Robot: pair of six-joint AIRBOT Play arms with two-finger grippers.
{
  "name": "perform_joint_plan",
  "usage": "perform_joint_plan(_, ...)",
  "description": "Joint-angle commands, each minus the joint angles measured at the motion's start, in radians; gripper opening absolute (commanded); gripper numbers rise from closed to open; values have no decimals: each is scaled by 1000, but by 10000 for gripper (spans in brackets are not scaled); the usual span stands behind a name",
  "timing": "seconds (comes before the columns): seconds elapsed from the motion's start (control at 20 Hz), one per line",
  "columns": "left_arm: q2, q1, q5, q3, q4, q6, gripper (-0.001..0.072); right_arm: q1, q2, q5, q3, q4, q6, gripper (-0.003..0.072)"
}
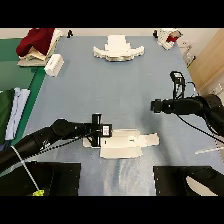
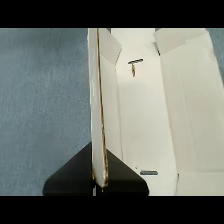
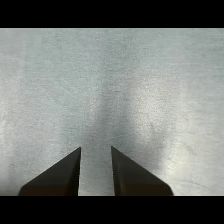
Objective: Fold the box.
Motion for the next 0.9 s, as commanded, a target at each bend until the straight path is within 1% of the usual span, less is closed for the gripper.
perform_joint_plan(0.0,4,-11,8,-14,3,-31,12,1,0,0,1,0,0,316)
perform_joint_plan(0.15,5,-11,-9,-14,3,-31,13,1,0,0,1,0,0,315)
perform_joint_plan(0.25,5,-11,-44,-12,3,-31,13,1,0,0,1,0,0,315)
perform_joint_plan(0.35,4,-11,-35,-11,4,-27,13,1,0,0,1,0,0,316)
perform_joint_plan(0.45,4,-10,46,2,8,11,13,1,0,3,1,0,0,316)
perform_joint_plan(0.55,-2,-10,135,39,8,33,13,1,0,18,1,0,0,316)
perform_joint_plan(0.6,-11,-7,151,65,8,33,13,1,0,24,1,0,0,316)
perform_joint_plan(0.7,-51,36,115,121,8,35,13,1,0,31,1,0,0,315)
perform_joint_plan(0.85,-135,147,-6,203,8,86,13,1,0,30,1,0,0,316)
